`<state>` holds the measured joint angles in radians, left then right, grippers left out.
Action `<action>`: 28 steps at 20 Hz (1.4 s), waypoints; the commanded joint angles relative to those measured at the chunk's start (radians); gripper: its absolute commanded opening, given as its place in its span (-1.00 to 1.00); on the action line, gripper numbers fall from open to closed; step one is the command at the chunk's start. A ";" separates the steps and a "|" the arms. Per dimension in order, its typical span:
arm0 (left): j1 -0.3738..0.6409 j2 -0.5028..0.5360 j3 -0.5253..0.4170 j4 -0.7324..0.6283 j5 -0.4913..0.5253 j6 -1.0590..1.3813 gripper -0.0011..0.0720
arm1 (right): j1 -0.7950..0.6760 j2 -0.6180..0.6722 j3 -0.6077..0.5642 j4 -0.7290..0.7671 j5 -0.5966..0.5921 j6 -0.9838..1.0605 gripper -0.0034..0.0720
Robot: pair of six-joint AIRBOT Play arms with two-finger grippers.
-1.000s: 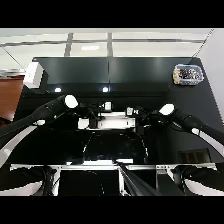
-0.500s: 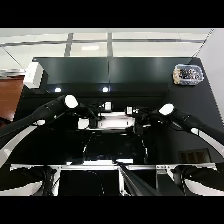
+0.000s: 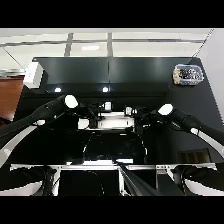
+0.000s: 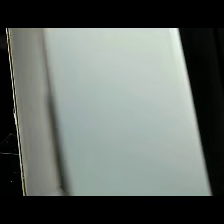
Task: Fold the box and place the chain.
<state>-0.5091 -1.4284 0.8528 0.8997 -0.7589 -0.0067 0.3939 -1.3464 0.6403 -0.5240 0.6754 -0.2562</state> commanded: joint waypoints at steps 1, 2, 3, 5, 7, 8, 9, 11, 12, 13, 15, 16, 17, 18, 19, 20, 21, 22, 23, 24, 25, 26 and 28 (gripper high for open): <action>0.000 0.000 0.000 0.000 0.000 0.000 -0.90 | 0.001 -0.001 0.001 -0.005 -0.001 0.003 0.76; 0.000 0.000 0.000 0.000 0.000 0.000 -0.90 | 0.001 -0.001 0.001 -0.005 -0.002 0.003 0.51; 0.000 0.000 0.000 0.000 0.000 0.000 -0.90 | 0.001 -0.001 0.001 -0.005 -0.002 0.004 0.50; 0.000 0.000 0.000 0.000 0.000 0.000 -0.90 | 0.001 -0.001 0.001 -0.005 -0.005 0.006 0.49; 0.000 0.000 0.000 0.000 0.000 0.000 -0.90 | 0.001 -0.001 0.001 -0.005 -0.008 0.010 0.49; 0.000 0.000 0.000 0.000 0.000 0.000 -0.90 | 0.001 -0.001 0.001 -0.005 -0.008 0.010 0.49; 0.000 0.000 0.000 0.000 0.000 0.000 -0.90 | 0.001 -0.001 0.001 -0.005 -0.008 0.010 0.49; 0.000 0.000 0.001 0.000 0.000 0.000 -0.90 | 0.001 -0.001 0.001 -0.005 -0.009 0.010 0.18; 0.000 0.000 0.001 0.000 0.000 0.000 -0.90 | 0.001 -0.001 0.001 -0.005 -0.009 0.010 0.18; 0.000 0.000 0.003 0.000 0.000 0.000 -0.90 | 0.001 -0.001 0.001 -0.005 -0.009 0.010 0.18; 0.000 0.001 0.016 0.001 0.000 0.000 -0.86 | 0.001 -0.001 0.001 -0.005 -0.009 0.010 0.18; 0.000 0.004 0.025 0.000 -0.001 0.000 -0.44 | 0.001 -0.001 0.001 -0.005 -0.009 0.010 0.18; 0.000 0.013 0.034 0.001 -0.004 -0.011 0.20 | 0.001 -0.001 0.001 -0.005 -0.009 0.010 0.18; 0.003 0.026 0.043 0.008 -0.004 -0.047 0.49 | 0.001 -0.001 0.001 -0.004 -0.009 0.011 0.18; 0.006 0.042 0.050 0.013 -0.005 -0.076 0.57 | 0.001 -0.001 0.001 -0.004 -0.010 0.011 0.18; 0.013 0.065 0.056 0.029 -0.010 -0.098 0.57 | 0.001 -0.001 0.001 -0.004 -0.010 0.011 0.18; 0.020 0.095 0.056 0.049 -0.011 -0.122 0.57 | 0.001 -0.001 0.001 -0.004 -0.010 0.011 0.18; 0.028 0.126 0.056 0.074 -0.015 -0.161 0.57 | 0.001 -0.001 0.001 -0.005 -0.010 0.011 0.18; 0.038 0.164 0.056 0.102 -0.039 -0.209 0.57 | 0.001 -0.001 0.001 -0.004 -0.010 0.011 0.18; 0.048 0.196 0.056 0.132 -0.080 -0.252 0.57 | 0.001 -0.001 0.001 -0.004 -0.010 0.011 0.18; 0.063 0.228 0.056 0.171 -0.141 -0.305 0.56 | 0.001 -0.001 0.001 -0.004 -0.010 0.011 0.18; 0.077 0.251 0.056 0.208 -0.211 -0.374 0.56 | 0.001 -0.001 0.001 -0.005 -0.010 0.011 0.18; 0.108 0.277 0.056 0.264 -0.362 -0.527 0.55 | 0.001 -0.001 0.001 -0.005 -0.010 0.011 0.18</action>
